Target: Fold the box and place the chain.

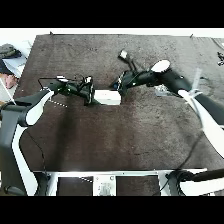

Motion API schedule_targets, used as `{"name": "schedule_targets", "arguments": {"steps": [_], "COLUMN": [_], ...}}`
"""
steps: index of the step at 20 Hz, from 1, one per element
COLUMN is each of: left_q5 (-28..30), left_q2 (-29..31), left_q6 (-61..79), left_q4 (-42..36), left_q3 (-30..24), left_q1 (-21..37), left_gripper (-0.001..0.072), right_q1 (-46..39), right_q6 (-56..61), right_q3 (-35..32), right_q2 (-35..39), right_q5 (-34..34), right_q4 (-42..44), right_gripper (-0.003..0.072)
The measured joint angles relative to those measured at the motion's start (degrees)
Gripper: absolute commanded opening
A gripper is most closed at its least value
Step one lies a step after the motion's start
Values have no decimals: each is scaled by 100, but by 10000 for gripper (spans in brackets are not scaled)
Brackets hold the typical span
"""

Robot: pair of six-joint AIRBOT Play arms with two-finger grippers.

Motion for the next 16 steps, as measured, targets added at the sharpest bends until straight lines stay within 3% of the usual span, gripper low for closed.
{"name": "schedule_targets", "arguments": {"steps": [5, 12, 13, 14, 16], "left_q5": [2, 7, 9, 15, 74], "left_q2": [0, 0, 0, 0, 22], "left_q6": [0, 0, 0, 0, 0], "left_q4": [0, -9, -15, -37, -131], "left_q3": [0, 0, 0, 0, 31], "left_q1": [0, 0, 0, 0, 24], "left_gripper": [278, 275, 97, 14, 12], "right_q1": [2, 0, 0, 0, 0], "right_q6": [352, 485, 490, 501, 507], "right_q3": [-962, -3906, -4249, -4520, -4944], "right_q2": [1703, 4242, 4505, 4723, 5034], "right_q5": [-723, -3143, -3348, -3528, -3757], "right_q4": [142, 170, 170, 184, 203], "right_gripper": [-9, -8, -8, -8, -8]}}
